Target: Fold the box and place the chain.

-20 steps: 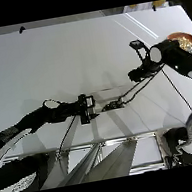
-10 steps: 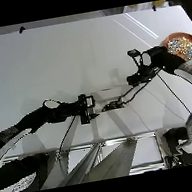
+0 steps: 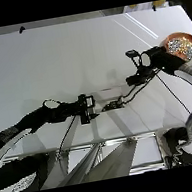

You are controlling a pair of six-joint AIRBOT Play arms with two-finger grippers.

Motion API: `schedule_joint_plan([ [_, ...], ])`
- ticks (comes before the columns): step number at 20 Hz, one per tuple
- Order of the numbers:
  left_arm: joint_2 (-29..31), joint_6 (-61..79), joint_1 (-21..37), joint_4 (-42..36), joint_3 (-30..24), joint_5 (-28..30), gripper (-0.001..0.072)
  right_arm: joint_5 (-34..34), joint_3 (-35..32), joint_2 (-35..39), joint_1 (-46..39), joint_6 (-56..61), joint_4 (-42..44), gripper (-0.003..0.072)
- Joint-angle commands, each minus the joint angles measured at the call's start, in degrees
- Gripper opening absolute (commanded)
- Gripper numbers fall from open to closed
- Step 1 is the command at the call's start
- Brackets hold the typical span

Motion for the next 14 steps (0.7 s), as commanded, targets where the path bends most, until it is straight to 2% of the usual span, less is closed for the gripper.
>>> schedule_joint_plan([
  [1,0.02,0.02,-0.02,0.00,0.00,0.00,0.0210,0.63,-0.02,5.81,2.23,-1.90,-0.13,0.0017],
  [6,0.02,0.02,-0.02,0.02,0.00,0.02,0.0210,4.74,-0.02,18.01,8.00,-1.90,1.51,0.0017],
  [10,0.02,0.02,-0.02,0.00,0.00,0.02,0.0210,4.98,-0.02,27.06,13.53,-1.92,9.79,0.0018],
  [14,0.02,0.02,-0.02,0.00,0.00,0.00,0.0210,4.09,-0.02,31.85,17.49,-1.92,15.34,0.0018],
])
